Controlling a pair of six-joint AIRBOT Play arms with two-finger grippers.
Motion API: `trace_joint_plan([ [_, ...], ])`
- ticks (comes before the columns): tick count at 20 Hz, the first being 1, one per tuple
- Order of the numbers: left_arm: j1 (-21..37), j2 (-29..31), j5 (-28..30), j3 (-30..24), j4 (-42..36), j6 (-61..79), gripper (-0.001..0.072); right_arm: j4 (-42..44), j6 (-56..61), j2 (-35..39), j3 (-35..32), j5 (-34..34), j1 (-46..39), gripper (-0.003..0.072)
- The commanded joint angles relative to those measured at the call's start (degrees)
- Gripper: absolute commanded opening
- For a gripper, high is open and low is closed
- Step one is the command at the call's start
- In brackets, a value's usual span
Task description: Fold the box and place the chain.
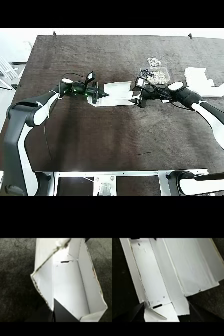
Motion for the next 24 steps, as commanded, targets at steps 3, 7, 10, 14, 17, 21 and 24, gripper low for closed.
trace_joint_plan([
  [3, 0.04, -0.02, -0.02, 0.07, 0.02, -0.02, 0.0019, 1.49, -3.1, -2.73, 2.08, 2.03, -0.37, 0.0637],
  [7, 0.04, -0.02, -0.02, 0.07, 0.02, -0.02, 0.0019, 1.77, -3.3, -3.41, 3.67, 5.35, -2.67, 0.0637],
  [10, 0.04, -0.02, -0.02, 0.07, 0.04, 0.0, 0.0019, 4.11, -4.37, -4.22, 3.78, 8.11, -3.74, 0.0637],
  [14, 0.04, -0.02, -0.02, 0.07, 0.02, -0.02, 0.0019, 6.08, -4.39, -7.69, 5.18, 11.78, -4.04, 0.0637],
  [17, 0.04, -0.02, -0.04, 0.07, 0.02, -0.02, 0.0019, 6.03, -4.72, -9.49, 7.26, 12.55, -4.46, 0.0637],
  [21, 0.04, -0.02, -0.09, 0.07, 0.04, -0.02, 0.0019, 5.95, -4.96, -12.94, 11.74, 18.84, -5.66, 0.0637],
  [24, 0.04, -0.02, -0.07, 0.07, 0.02, 0.0, 0.0019, 5.73, -4.87, -14.88, 13.62, 23.04, -5.88, 0.0637],
])
